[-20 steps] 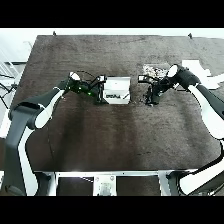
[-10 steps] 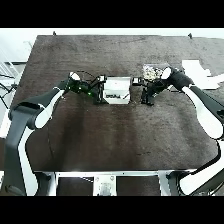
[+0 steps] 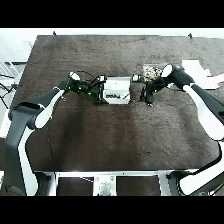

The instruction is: Fold the box and place the chain.

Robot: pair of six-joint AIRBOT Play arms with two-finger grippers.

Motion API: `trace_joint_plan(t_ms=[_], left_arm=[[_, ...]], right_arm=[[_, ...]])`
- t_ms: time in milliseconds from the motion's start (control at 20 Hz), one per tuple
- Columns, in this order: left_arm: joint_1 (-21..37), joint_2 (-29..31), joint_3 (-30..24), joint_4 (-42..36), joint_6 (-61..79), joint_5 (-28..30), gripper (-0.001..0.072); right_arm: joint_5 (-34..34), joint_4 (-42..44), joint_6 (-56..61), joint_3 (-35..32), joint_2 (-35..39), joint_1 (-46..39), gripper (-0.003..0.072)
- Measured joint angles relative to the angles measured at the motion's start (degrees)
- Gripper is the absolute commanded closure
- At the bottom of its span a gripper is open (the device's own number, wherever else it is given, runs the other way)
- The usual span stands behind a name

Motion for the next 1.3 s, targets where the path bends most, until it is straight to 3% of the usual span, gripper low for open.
trace_joint_plan(t_ms=[550, 1300], left_arm=[[0.00, 0.00, 0.00, 0.00, 0.00, 0.00, 0.0084], [0.00, 0.00, 0.00, 0.00, 0.00, 0.00, 0.0084]], right_arm=[[1.40, 5.99, 0.63, 3.48, 17.27, 0.00, 0.0682], [-0.79, 14.14, 0.66, 12.00, 20.50, 3.85, 0.0684]])
